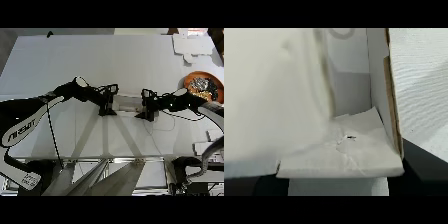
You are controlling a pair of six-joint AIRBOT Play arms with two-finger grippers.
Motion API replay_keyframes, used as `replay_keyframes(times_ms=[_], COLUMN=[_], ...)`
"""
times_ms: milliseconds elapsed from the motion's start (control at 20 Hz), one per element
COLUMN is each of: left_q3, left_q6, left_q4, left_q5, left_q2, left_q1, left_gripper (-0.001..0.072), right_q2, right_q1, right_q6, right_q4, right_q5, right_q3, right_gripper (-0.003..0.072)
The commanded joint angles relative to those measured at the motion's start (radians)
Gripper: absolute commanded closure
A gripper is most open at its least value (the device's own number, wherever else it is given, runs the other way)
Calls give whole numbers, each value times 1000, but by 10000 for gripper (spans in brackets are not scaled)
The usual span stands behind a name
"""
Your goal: Fold the box and place the chain.
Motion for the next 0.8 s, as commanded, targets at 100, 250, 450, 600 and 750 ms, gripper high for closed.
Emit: replay_keyframes(times_ms=[100,250,450,600,750], left_q3=[0,0,0,0,0], left_q6=[1,1,1,1,1], left_q4=[0,0,0,0,0], left_q5=[-3,-3,-3,-3,-3], left_q2=[0,0,0,0,0], left_q1=[-1,-1,-1,-1,-1], left_gripper=[435,435,435,435,435], right_q2=[0,0,0,0,0], right_q1=[1,1,1,1,1], right_q6=[0,0,0,0,0], right_q4=[6,5,35,36,31], right_q5=[0,-3,-4,-4,-5], right_q3=[0,0,0,0,0], right_gripper=[186,186,187,188,134])
